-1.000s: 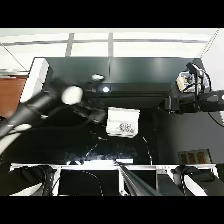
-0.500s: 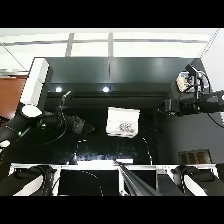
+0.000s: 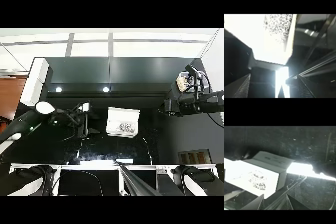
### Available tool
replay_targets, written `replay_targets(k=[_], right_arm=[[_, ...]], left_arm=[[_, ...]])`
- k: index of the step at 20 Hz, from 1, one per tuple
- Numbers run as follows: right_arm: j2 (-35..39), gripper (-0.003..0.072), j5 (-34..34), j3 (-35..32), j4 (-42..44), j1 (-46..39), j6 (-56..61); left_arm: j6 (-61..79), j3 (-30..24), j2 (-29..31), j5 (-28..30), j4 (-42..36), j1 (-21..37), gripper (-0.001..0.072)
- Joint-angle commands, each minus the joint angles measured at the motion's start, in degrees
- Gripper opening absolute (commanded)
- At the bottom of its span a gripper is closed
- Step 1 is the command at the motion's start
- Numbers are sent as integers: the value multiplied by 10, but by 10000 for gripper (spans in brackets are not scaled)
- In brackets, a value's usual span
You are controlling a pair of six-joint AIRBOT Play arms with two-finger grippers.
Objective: Fold the box and place the chain.
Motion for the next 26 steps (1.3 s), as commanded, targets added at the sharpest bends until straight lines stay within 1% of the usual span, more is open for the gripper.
replay_targets(k=[1, 3, 6, 9, 11, 16, 19, 26], right_arm=[[0, 345, 0, 0, 0, 0, 0], [0, 345, 0, 0, 0, 0, 0], [0, 345, -1, 0, 0, 0, 0], [0, 345, -8, 0, 0, 0, 0], [0, 345, -10, 0, 0, 0, 0], [0, 345, -11, 0, 0, 0, 0], [0, 345, -10, 0, 0, 0, 0], [0, 344, -10, 0, 0, 0, 0]], left_arm=[[63, 75, -80, -56, 33, -13, 713], [56, 89, -103, -59, 35, -15, 713], [54, 89, -119, -62, 37, -27, 713], [52, 90, -129, -31, 8, -32, 713], [45, 90, -137, -35, 7, -32, 713], [43, 91, -144, -26, 10, -56, 713], [12, 92, -144, 9, 11, -67, 713], [7, 92, -144, 13, 10, -74, 713]])
